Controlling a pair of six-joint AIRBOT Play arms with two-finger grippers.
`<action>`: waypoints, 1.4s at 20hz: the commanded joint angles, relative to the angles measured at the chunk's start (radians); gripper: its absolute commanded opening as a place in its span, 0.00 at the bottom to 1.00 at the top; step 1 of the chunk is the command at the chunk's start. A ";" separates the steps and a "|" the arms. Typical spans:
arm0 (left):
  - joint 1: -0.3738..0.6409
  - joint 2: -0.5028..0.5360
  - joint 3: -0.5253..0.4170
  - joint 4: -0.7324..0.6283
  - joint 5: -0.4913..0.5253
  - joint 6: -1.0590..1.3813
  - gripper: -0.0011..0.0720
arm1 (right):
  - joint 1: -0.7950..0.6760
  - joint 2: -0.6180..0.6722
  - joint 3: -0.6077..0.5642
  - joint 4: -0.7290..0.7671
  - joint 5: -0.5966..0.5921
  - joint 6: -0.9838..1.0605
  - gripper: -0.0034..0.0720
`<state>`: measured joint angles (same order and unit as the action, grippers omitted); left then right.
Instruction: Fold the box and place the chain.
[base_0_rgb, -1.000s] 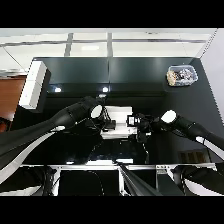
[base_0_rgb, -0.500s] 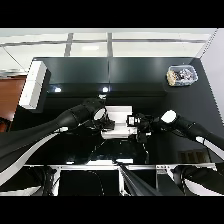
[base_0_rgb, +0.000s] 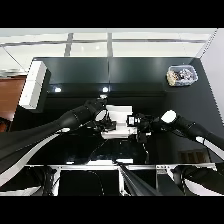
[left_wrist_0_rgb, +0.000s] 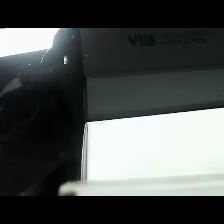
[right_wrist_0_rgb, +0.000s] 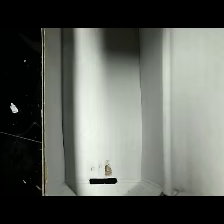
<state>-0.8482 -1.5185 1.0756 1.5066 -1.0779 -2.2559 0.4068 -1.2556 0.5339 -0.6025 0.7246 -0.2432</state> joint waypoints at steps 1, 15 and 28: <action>-0.011 -0.001 0.000 -0.001 0.000 -0.001 0.05 | 0.000 0.000 0.000 0.000 0.000 0.000 0.28; -0.010 0.000 0.000 -0.004 -0.029 -0.114 0.65 | 0.000 0.000 0.000 0.000 0.000 0.000 0.28; -0.009 0.004 0.001 0.000 -0.026 -0.108 0.05 | 0.000 0.000 0.000 0.000 0.000 0.000 0.28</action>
<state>-0.8585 -1.5154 1.0760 1.5070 -1.1107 -2.3608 0.4068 -1.2556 0.5339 -0.6029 0.7250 -0.2436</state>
